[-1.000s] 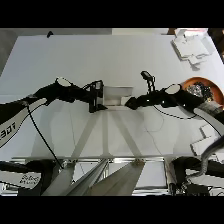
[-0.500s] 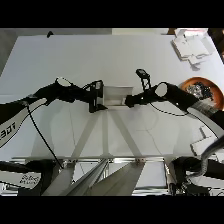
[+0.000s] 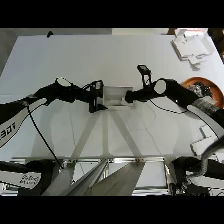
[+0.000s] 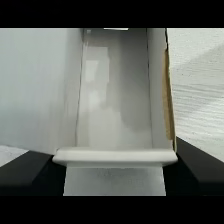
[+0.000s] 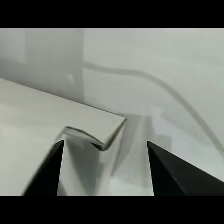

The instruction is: Fold the box and place the chain.

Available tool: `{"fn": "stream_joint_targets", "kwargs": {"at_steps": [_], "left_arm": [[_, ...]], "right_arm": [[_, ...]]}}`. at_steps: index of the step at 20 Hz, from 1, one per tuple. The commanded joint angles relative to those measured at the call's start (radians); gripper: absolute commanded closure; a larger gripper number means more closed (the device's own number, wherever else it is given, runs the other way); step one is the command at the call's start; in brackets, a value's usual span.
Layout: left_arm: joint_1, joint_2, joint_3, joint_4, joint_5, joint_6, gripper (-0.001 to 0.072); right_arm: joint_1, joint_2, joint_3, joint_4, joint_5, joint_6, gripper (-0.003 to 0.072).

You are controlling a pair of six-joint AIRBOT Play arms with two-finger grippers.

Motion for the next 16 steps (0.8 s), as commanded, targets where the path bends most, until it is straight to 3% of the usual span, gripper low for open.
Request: {"fn": "stream_joint_targets", "kwargs": {"at_steps": [1, 12, 16], "left_arm": [[0.0, 0.0, 0.0, 0.0, 0.0, 0.0, 0.0452], [0.0, 0.0, 0.0, 0.0, 0.0, 0.0, 0.0452], [0.0, 0.0, 0.0, 0.0, 0.0, 0.0, 0.0452]], "right_arm": [[0.003, 0.0, 0.004, -0.14, 0.037, 0.121, 0.0109], [0.138, -0.054, 0.049, -0.371, 0.084, 0.484, 0.0117], [0.183, -0.115, 0.136, -0.46, 0.143, 0.609, 0.0188]]}}
